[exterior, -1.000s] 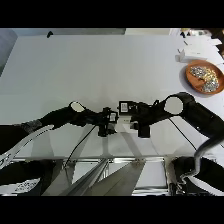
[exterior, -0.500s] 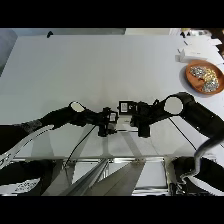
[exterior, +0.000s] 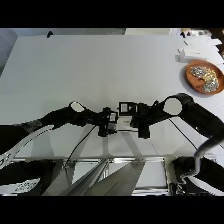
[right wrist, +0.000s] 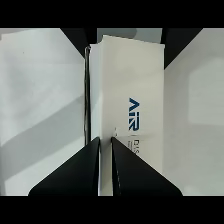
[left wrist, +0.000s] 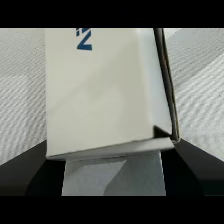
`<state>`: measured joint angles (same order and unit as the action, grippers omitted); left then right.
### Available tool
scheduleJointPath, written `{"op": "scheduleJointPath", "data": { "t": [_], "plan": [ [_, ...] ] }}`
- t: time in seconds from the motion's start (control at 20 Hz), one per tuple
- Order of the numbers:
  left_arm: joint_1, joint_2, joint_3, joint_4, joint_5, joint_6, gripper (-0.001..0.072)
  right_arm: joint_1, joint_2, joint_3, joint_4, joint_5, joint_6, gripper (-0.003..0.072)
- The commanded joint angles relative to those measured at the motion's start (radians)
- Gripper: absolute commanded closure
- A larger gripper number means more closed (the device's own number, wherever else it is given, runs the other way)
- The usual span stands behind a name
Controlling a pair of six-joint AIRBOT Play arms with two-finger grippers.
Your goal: Fold the box and place the chain.
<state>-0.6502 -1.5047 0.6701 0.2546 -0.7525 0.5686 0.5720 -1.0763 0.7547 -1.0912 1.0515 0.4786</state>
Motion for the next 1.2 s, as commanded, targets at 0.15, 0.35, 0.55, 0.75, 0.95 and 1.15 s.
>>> {"op": "scheduleJointPath", "data": {
  "t": [0.15, 0.35, 0.55, 0.75, 0.95, 1.15],
  "plan": [
    [0.000, 0.000, 0.000, 0.000, 0.000, 0.000, 0.0698, 0.000, -0.003, -0.012, 0.000, -0.057, 0.032, 0.0644],
    [0.000, 0.000, 0.000, 0.000, 0.000, 0.000, 0.0698, 0.000, -0.003, -0.012, 0.000, -0.031, 0.045, 0.0618],
    [0.000, 0.000, 0.000, 0.000, 0.000, 0.000, 0.0698, 0.000, -0.003, -0.012, 0.005, 0.011, 0.045, 0.0524],
    [0.000, 0.000, 0.000, 0.000, 0.000, 0.000, 0.0698, 0.000, 0.006, -0.012, 0.023, 0.010, 0.044, 0.0449],
    [0.000, 0.000, 0.000, 0.000, 0.000, 0.000, 0.0698, 0.000, 0.007, -0.012, 0.023, 0.011, 0.045, 0.0450],
    [0.000, 0.000, 0.000, 0.000, 0.000, 0.000, 0.0698, 0.000, 0.007, -0.011, 0.023, 0.010, 0.045, 0.0450]
  ]
}}
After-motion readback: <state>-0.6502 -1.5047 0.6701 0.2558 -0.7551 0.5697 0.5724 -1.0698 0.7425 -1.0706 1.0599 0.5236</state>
